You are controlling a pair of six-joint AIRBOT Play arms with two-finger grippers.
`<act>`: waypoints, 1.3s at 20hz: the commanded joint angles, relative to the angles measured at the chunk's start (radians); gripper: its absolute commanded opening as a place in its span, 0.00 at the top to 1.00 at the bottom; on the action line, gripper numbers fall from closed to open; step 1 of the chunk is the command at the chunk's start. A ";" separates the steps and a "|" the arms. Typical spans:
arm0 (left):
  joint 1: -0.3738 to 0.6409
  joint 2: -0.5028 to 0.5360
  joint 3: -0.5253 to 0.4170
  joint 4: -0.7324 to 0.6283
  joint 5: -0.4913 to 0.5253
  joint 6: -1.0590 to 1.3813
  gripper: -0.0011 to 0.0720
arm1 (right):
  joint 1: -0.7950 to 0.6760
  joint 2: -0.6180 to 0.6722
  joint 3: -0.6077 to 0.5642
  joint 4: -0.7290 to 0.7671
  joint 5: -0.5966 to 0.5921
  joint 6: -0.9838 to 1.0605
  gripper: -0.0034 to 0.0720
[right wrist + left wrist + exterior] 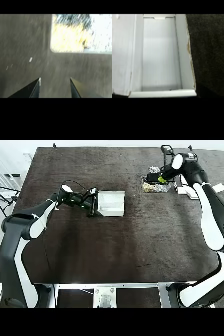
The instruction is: Fold the box and place the chain.
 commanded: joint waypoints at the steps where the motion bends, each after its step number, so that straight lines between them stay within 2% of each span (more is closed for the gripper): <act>1: 0.000 0.000 0.000 0.000 0.001 0.000 0.41 | -0.090 -0.080 0.008 0.194 -0.150 -0.147 0.37; 7: 0.000 0.000 0.000 0.000 0.001 0.000 0.41 | -0.098 -0.220 0.122 0.249 -0.150 -0.204 0.37; 14: 0.000 0.000 -0.001 0.000 0.001 0.000 0.41 | -0.096 -0.267 0.134 0.268 -0.130 -0.204 0.40; 17: 0.000 0.000 -0.001 0.000 0.001 0.000 0.41 | -0.093 -0.275 0.135 0.270 -0.066 -0.220 0.55; 18: 0.000 0.000 -0.001 0.000 0.001 0.000 0.41 | -0.093 -0.283 0.135 0.268 -0.044 -0.231 0.66; 19: 0.000 0.000 -0.001 0.000 0.001 0.000 0.41 | -0.094 -0.288 0.135 0.268 -0.032 -0.235 0.71; 20: 0.000 0.000 -0.001 0.000 0.001 0.000 0.41 | -0.094 -0.287 0.140 0.266 -0.030 -0.252 0.93; 26: 0.000 0.000 -0.001 0.000 0.001 0.000 0.41 | -0.095 -0.218 0.200 0.267 -0.029 -0.252 0.94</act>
